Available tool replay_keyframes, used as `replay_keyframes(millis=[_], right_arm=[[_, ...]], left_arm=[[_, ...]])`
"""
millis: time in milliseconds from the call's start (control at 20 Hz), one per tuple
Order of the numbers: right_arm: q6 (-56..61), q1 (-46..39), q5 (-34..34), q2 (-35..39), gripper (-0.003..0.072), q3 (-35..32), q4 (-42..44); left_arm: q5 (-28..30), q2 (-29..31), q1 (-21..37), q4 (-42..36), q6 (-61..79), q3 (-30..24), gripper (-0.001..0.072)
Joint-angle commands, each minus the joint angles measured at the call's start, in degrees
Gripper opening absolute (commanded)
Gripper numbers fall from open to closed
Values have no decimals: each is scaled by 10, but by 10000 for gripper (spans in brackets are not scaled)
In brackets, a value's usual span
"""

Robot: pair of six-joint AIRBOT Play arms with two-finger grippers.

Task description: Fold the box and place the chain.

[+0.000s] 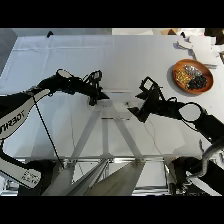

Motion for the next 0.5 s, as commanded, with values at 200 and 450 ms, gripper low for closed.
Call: replay_keyframes(millis=[200, 450], right_arm=[[-98, -120, 87, -24, 701, 0, 141], [-248, -138, 128, -68, 701, 0, 196]], left_arm=[[0, 0, 0, 0, 0, 0, 9], [0, 0, 0, 0, 0, 0, 9]])
